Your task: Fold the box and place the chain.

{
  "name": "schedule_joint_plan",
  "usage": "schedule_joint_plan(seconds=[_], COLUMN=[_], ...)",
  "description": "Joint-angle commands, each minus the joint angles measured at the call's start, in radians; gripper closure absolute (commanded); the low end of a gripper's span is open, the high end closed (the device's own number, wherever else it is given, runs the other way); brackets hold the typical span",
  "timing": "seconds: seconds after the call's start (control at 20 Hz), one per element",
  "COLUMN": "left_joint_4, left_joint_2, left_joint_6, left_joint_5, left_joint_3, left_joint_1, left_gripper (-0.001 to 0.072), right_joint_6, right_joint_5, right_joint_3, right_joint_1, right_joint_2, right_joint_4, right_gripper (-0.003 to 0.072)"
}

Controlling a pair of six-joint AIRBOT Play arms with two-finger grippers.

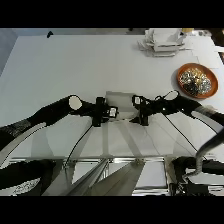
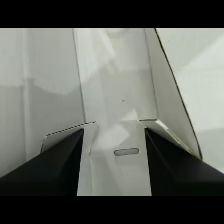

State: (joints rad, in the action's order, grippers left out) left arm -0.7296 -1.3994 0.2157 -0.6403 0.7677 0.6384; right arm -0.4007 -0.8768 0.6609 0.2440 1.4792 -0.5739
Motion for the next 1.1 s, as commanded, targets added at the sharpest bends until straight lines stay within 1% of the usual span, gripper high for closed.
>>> schedule_joint_plan(seconds=[0.0,0.05,0.1,0.15,0.2,0.25,0.3,0.35,0.4,0.5,0.55,0.65,0.75,0.8,0.9,1.05], left_joint_4=[-0.007,-0.033,-0.059,-0.075,-0.081,-0.095,-0.111,-0.138,-0.177,-0.255,-0.290,-0.370,-0.412,-0.410,-0.401,-0.347], left_joint_2=[0.017,0.044,0.080,0.124,0.177,0.230,0.288,0.338,0.385,0.446,0.457,0.444,0.408,0.380,0.314,0.193], left_joint_6=[-0.088,-0.145,-0.222,-0.307,-0.400,-0.488,-0.587,-0.682,-0.788,-1.023,-1.138,-1.330,-1.448,-1.491,-1.535,-1.545], left_joint_5=[-0.010,-0.012,-0.016,-0.023,-0.038,-0.058,-0.080,-0.106,-0.135,-0.192,-0.218,-0.285,-0.324,-0.330,-0.324,-0.325], left_joint_3=[0.001,0.000,0.000,0.001,0.001,0.001,0.001,0.001,0.001,0.000,0.000,0.000,0.000,0.000,0.000,0.000], left_joint_1=[-0.004,-0.014,-0.029,-0.047,-0.071,-0.093,-0.118,-0.145,-0.175,-0.233,-0.261,-0.316,-0.348,-0.355,-0.352,-0.343], left_gripper=[0.0197,0.0209,0.0260,0.0343,0.0401,0.0400,0.0449,0.0566,0.0703,0.0697,0.0697,0.0697,0.0697,0.0697,0.0697,0.0697], right_joint_6=[0.002,0.002,0.002,0.002,0.002,0.002,0.002,0.002,0.002,0.002,0.002,0.002,0.002,0.002,0.002,0.002], right_joint_5=[0.001,0.002,0.001,0.002,0.002,0.002,0.002,0.002,0.002,0.001,0.002,0.001,0.002,0.002,0.001,0.002], right_joint_3=[0.000,0.000,0.000,0.000,0.000,0.000,0.000,0.000,0.000,0.000,0.000,0.000,0.000,0.000,0.000,0.000], right_joint_1=[0.001,0.001,0.001,0.001,0.001,0.001,0.001,0.001,0.001,0.001,0.001,0.001,0.001,0.001,0.001,0.001], right_joint_2=[0.000,0.000,0.000,0.000,0.000,0.000,0.000,0.000,0.000,0.000,0.000,0.000,0.000,0.000,0.000,0.000], right_joint_4=[0.003,0.003,0.003,0.003,0.003,0.003,0.003,0.003,0.003,0.003,0.003,0.003,0.003,0.003,0.003,0.003], right_gripper=[0.0346,0.0346,0.0346,0.0346,0.0346,0.0346,0.0346,0.0346,0.0346,0.0346,0.0346,0.0346,0.0346,0.0346,0.0346,0.0346])
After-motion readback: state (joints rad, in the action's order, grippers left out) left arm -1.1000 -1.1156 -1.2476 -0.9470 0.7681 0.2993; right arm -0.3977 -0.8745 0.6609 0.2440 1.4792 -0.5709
